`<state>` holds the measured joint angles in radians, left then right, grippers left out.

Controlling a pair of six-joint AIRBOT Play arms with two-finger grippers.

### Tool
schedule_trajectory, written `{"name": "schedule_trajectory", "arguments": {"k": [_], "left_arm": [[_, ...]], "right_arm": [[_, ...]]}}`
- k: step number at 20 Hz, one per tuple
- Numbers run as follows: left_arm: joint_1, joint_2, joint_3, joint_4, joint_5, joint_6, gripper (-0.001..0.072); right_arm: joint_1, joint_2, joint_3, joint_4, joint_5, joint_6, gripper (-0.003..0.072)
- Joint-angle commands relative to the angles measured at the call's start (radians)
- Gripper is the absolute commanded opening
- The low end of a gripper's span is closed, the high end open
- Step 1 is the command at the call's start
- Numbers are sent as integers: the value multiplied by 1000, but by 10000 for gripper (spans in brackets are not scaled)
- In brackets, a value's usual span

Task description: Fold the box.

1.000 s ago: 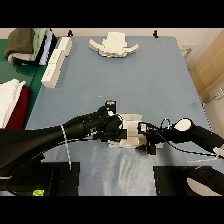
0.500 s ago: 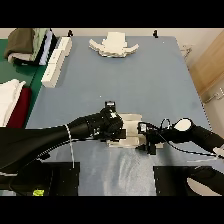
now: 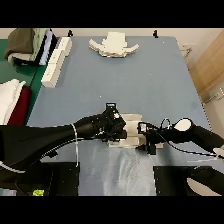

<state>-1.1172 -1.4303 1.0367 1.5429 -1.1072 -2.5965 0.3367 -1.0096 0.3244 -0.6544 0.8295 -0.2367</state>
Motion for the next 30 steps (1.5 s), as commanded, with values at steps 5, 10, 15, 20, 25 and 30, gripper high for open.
{"name": "schedule_trajectory", "arguments": {"k": [5, 10, 15, 20, 25, 30], "left_arm": [[1, -10, 6, 15, -19, -47, 15], [-12, -8, 8, 29, -28, -34, 18], [-11, -8, 27, 41, -66, -22, 423], [-6, -8, 74, 44, -106, -9, 424], [37, 3, 239, 13, -361, 161, 423], [101, 36, 336, -15, -636, 298, 17]], "right_arm": [[0, 1, 0, 0, 0, 0, 510], [0, 1, 1, 0, 0, 0, 510], [0, 1, 1, 0, 0, 0, 510], [0, 1, 1, 0, 0, 0, 510], [0, 1, 0, 0, 0, 0, 511], [0, 1, 1, 0, 0, 0, 510]]}}
